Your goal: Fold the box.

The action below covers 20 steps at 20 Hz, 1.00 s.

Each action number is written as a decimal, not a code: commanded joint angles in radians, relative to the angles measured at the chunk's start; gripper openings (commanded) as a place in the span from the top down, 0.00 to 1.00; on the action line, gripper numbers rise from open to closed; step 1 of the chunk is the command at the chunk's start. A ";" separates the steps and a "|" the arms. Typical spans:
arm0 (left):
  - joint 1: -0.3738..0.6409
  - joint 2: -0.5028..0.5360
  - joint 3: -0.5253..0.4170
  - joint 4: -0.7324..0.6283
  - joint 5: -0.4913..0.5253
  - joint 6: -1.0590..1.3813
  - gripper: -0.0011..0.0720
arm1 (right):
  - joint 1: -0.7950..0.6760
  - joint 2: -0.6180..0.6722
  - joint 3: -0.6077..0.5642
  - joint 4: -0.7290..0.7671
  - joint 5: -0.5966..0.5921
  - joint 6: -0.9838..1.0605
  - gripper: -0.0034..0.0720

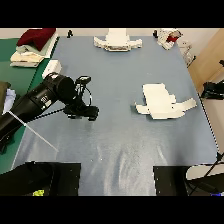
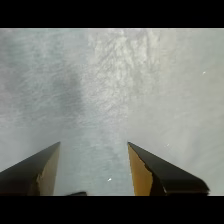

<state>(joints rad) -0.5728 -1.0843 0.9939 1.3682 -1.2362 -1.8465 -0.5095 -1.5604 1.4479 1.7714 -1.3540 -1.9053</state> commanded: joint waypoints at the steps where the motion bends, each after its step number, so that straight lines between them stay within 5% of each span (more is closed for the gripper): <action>1: 0.000 0.001 0.000 -0.033 0.070 -0.003 0.11 | -0.092 -0.128 0.039 0.187 -0.047 -0.202 0.49; 7: 0.000 0.001 0.000 -0.035 0.093 -0.003 0.11 | -0.086 -0.214 0.047 0.306 -0.100 -0.278 0.49; 20: 0.000 0.001 0.000 -0.038 0.093 -0.004 0.11 | -0.083 -0.213 0.156 0.304 -0.103 -0.187 0.50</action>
<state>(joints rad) -0.5728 -1.0843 0.9932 1.3308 -1.1439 -1.8507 -0.5922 -1.7733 1.5948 2.0747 -1.4399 -2.1162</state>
